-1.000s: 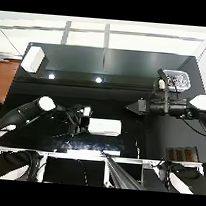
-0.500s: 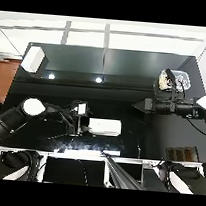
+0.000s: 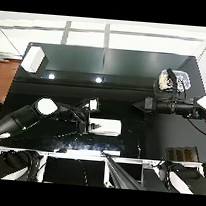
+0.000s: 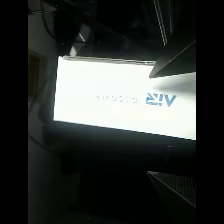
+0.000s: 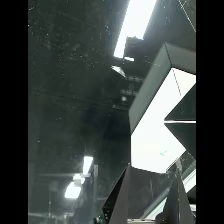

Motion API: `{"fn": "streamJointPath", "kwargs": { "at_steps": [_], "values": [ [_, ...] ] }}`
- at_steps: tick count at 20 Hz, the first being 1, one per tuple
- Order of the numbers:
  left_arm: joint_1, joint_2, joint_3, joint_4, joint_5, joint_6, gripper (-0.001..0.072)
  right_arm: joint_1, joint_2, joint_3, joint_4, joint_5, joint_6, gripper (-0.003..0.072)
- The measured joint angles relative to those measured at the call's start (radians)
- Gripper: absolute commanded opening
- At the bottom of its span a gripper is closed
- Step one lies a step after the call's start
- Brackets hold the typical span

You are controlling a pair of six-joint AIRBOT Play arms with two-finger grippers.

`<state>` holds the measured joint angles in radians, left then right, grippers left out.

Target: Fold the box and place the chain.

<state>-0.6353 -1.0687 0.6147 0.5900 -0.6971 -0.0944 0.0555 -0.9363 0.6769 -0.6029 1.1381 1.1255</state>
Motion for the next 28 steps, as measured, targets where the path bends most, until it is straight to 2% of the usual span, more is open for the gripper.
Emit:
{"fn": "streamJointPath", "kwargs": {
  "at_steps": [8,14,28],
  "values": [
    [-0.004,-0.012,0.011,0.0,0.006,-0.042,0.0705,0.0,0.0,0.0,0.0,-0.005,0.0,0.0019],
    [-0.004,-0.071,0.066,0.042,0.002,-0.084,0.0704,0.0,0.0,0.0,0.0,-0.002,0.0,0.0019],
    [-0.035,-0.138,0.095,0.079,-0.067,-0.037,0.0705,0.0,0.0,0.0,-0.001,0.01,0.004,0.002]
  ]
}}
